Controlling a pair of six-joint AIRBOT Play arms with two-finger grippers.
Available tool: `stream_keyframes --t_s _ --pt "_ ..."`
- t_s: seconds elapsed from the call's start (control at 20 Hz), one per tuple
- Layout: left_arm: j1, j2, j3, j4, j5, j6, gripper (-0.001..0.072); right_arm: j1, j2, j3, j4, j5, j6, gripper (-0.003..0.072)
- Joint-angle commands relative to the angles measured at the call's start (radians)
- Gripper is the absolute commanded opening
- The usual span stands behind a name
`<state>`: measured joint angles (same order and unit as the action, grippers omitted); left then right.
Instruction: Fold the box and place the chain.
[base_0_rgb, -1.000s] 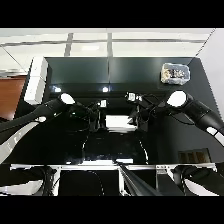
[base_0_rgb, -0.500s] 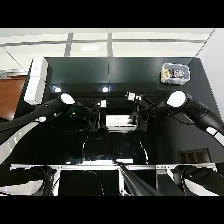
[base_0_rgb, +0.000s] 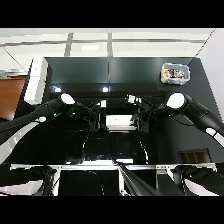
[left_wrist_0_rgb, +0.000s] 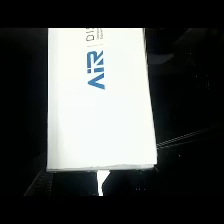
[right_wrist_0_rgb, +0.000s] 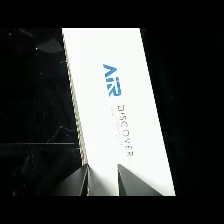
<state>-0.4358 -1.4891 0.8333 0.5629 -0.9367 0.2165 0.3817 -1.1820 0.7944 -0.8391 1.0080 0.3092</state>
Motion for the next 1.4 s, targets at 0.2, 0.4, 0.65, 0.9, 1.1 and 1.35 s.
stream_keyframes --t_s 0.2,0.4,0.65,0.9,1.1,1.35 --pt "-0.001 -0.001 0.001 0.0 -0.001 -0.001 0.0441 -0.09 0.116 0.037 0.01 0.068 0.549 0.0192" --pt "-0.001 -0.001 0.001 0.0 -0.001 -0.001 0.0441 -0.098 0.097 -0.004 0.203 0.109 0.835 0.0012" --pt "-0.001 -0.001 0.001 0.0 -0.001 -0.001 0.0441 -0.034 0.001 -0.014 0.312 -0.023 0.832 0.0013" --pt "-0.001 -0.001 0.001 0.0 -0.001 -0.001 0.0441 -0.031 -0.128 -0.014 0.268 -0.013 0.832 0.0013" --pt "-0.001 -0.001 0.001 0.0 -0.001 -0.001 0.0441 -0.031 -0.163 -0.014 0.19 -0.008 0.844 0.0013" --pt "-0.001 -0.001 0.001 0.0 -0.001 -0.001 0.0441 -0.031 -0.163 -0.014 0.19 -0.02 0.843 0.0013"
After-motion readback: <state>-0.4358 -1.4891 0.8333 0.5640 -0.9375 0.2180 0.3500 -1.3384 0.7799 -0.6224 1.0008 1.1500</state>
